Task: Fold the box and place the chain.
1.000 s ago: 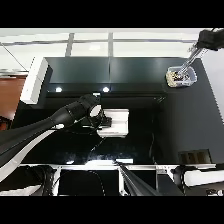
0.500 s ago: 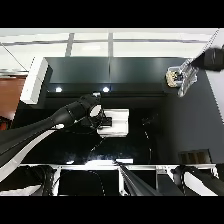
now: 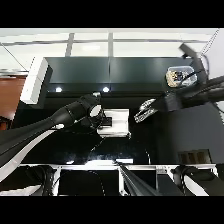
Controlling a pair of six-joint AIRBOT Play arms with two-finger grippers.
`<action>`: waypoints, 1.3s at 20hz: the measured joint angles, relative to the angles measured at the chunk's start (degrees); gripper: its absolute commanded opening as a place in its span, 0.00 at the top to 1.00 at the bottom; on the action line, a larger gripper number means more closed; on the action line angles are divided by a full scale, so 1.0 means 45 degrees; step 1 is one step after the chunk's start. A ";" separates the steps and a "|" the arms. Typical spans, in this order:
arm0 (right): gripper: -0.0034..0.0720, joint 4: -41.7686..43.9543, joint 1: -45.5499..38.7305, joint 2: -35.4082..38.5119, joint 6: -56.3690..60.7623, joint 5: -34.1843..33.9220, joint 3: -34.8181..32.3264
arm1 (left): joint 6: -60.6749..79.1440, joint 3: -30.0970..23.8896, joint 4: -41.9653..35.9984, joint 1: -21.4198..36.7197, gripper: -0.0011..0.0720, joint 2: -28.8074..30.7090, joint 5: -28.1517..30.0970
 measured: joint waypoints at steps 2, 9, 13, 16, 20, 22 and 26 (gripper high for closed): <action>0.95 0.0296 0.0724 -0.0097 0.0097 -0.0622 -0.0219 | 0.0000 0.0000 0.0005 0.0000 0.95 0.0000 -0.0005; 0.95 0.0641 0.2788 -0.1054 0.0447 -0.2322 -0.0461 | 0.0005 0.0000 -0.0034 0.0000 0.95 0.0000 -0.0005; 0.94 0.0588 0.3259 -0.1690 0.0500 -0.2837 -0.0486 | 0.0034 0.0000 -0.0039 0.0000 0.95 0.0000 -0.0005; 0.94 0.0107 0.3419 -0.2263 0.0656 -0.2934 -0.0491 | 0.0034 0.0000 -0.0039 0.0000 0.95 0.0000 -0.0005; 0.94 -0.0549 0.3536 -0.2900 0.0918 -0.3045 -0.0646 | 0.0029 0.0000 -0.0039 0.0000 0.95 0.0000 -0.0005; 0.94 -0.0782 0.3706 -0.3070 0.0967 -0.3128 -0.0835 | 0.0024 0.0000 -0.0039 0.0000 0.95 0.0000 -0.0005; 0.77 -0.1083 0.4172 -0.3206 0.1015 -0.3648 -0.1141 | 0.0005 0.0000 -0.0034 0.0000 0.95 0.0000 -0.0005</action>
